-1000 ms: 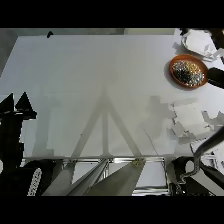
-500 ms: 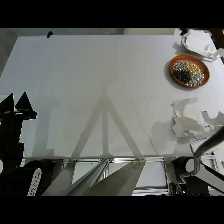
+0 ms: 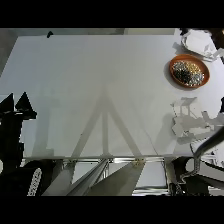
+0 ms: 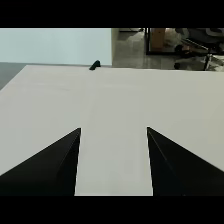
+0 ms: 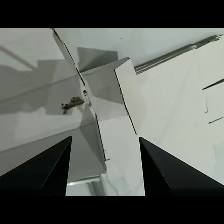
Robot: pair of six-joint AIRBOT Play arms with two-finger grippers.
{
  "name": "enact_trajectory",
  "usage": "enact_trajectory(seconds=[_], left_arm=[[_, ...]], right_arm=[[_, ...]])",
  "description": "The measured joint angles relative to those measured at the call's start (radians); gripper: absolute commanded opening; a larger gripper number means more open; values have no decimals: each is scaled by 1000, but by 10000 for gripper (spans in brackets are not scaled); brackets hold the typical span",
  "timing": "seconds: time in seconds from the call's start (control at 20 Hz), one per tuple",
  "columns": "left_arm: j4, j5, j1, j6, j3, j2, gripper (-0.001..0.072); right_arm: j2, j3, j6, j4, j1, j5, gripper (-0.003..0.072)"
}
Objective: Fold the box and place the chain.
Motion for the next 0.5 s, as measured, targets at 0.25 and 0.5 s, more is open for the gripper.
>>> enact_trajectory(seconds=[0.25, 0.5], left_arm=[[0, 0, 0, 0, 0, 0, 452], [0, 0, 0, 0, 0, 0, 452]], right_arm=[[-88, 0, -60, -31, 0, 5, 391], [-157, 0, -74, -92, -2, -5, 79]])
